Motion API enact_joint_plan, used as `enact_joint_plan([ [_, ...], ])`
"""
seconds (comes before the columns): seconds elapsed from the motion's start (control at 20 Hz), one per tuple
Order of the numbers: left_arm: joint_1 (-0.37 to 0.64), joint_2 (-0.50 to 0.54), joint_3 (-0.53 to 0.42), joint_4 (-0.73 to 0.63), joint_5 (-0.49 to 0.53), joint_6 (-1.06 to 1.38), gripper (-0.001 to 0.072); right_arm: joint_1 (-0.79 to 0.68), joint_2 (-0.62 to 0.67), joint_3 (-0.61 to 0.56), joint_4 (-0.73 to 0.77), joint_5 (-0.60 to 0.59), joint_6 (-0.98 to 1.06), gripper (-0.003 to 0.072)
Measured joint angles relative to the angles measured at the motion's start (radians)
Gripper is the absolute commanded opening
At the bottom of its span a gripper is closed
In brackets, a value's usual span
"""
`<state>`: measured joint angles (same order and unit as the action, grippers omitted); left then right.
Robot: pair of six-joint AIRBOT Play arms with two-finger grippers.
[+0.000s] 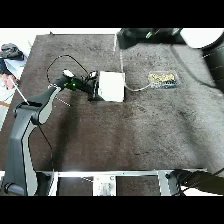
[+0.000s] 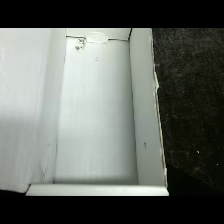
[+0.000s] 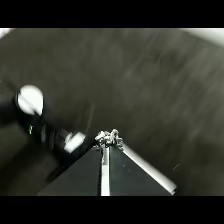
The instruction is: Fold the box and place the chain.
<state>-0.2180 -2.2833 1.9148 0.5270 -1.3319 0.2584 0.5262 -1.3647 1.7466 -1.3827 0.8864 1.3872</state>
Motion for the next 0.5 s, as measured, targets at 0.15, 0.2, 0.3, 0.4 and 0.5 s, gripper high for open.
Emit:
enact_joint_plan([
  [0.15,0.000,0.000,0.000,0.000,0.000,0.000,0.0456,0.007,-0.043,-0.114,0.033,-0.060,0.005,0.0013],
  [0.2,0.000,0.000,0.000,0.000,0.000,0.000,0.0456,0.007,-0.060,-0.142,0.040,-0.071,0.011,0.0018],
  [0.3,0.000,0.000,0.000,0.000,0.000,0.000,0.0456,0.005,-0.097,-0.186,0.045,-0.096,0.030,0.0387],
  [0.4,0.000,0.000,0.000,0.000,0.000,0.000,0.0456,-0.011,-0.130,-0.212,0.043,-0.110,0.049,0.0385],
  [0.5,0.000,0.000,0.000,0.000,-0.001,0.000,0.0456,-0.040,-0.148,-0.225,0.036,-0.118,0.063,0.0386],
])
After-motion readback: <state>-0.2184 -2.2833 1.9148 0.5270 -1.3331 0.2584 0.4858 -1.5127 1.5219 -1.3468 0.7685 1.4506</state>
